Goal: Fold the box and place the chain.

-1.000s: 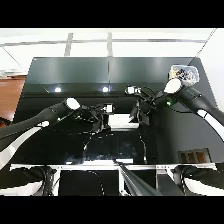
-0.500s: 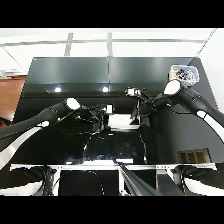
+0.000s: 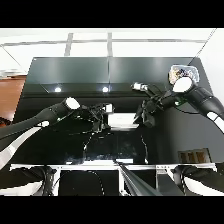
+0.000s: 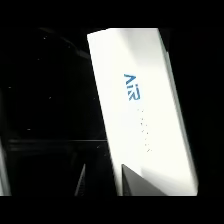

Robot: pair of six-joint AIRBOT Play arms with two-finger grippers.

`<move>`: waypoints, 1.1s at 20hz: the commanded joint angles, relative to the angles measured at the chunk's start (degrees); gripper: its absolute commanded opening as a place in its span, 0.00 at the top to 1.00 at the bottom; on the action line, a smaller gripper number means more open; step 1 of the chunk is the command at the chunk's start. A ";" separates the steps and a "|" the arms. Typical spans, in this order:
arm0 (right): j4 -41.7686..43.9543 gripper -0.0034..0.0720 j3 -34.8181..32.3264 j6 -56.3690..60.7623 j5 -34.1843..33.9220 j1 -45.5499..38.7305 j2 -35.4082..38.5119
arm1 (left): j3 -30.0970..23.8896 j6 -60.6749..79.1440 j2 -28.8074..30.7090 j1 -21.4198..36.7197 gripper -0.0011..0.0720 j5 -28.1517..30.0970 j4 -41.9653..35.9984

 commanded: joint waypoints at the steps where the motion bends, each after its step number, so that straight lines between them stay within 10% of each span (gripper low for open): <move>1: 0.39 0.72 -0.59 11.32 11.23 -4.39 1.36 | 0.07 0.13 -0.02 0.00 0.48 -0.17 0.02; 3: 1.22 0.94 -2.93 15.06 14.69 -6.73 1.36 | 0.07 0.13 -0.02 0.00 0.48 -0.17 0.02; 11: 28.24 0.94 -11.08 21.16 -4.09 -4.28 0.00 | 0.07 0.11 -0.02 0.00 0.47 -0.17 0.02; 22: 20.98 0.94 -11.08 26.80 -12.31 -0.79 -9.18 | 0.07 0.11 -0.02 0.00 0.47 -0.17 0.02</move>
